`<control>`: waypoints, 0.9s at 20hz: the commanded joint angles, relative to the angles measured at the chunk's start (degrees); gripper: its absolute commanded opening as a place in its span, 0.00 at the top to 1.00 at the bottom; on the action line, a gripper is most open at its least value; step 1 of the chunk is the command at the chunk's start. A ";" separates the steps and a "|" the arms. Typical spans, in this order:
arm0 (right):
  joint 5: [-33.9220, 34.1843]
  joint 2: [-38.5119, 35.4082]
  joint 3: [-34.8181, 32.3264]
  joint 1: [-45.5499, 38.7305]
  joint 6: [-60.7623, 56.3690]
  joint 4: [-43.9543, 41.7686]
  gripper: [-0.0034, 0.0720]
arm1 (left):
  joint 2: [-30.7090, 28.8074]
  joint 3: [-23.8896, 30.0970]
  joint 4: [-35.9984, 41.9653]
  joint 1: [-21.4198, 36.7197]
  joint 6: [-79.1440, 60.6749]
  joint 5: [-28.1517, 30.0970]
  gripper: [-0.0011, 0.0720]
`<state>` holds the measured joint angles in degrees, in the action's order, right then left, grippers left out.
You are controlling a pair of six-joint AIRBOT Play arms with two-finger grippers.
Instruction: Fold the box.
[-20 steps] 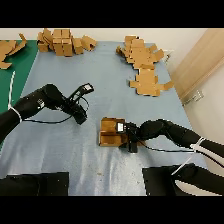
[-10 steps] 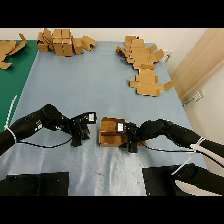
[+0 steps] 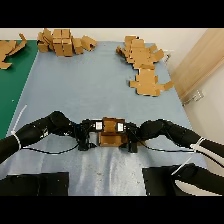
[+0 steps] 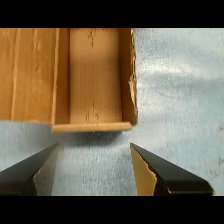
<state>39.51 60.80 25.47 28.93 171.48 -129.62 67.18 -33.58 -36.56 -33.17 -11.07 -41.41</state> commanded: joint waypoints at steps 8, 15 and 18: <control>0.00 -0.04 0.00 -0.02 0.00 0.00 0.28 | 0.00 0.07 2.60 -2.56 0.52 2.03 0.04; -0.02 -0.04 0.00 -0.02 0.00 0.00 0.28 | 2.95 0.04 4.35 -2.58 0.37 1.95 0.04; -0.02 -0.04 0.00 -0.02 0.00 0.00 0.28 | 3.21 -0.04 5.09 -3.41 0.37 2.01 0.04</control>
<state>39.51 60.80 25.50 28.93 171.52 -129.60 69.84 -33.56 -32.32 -35.99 -10.57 -39.24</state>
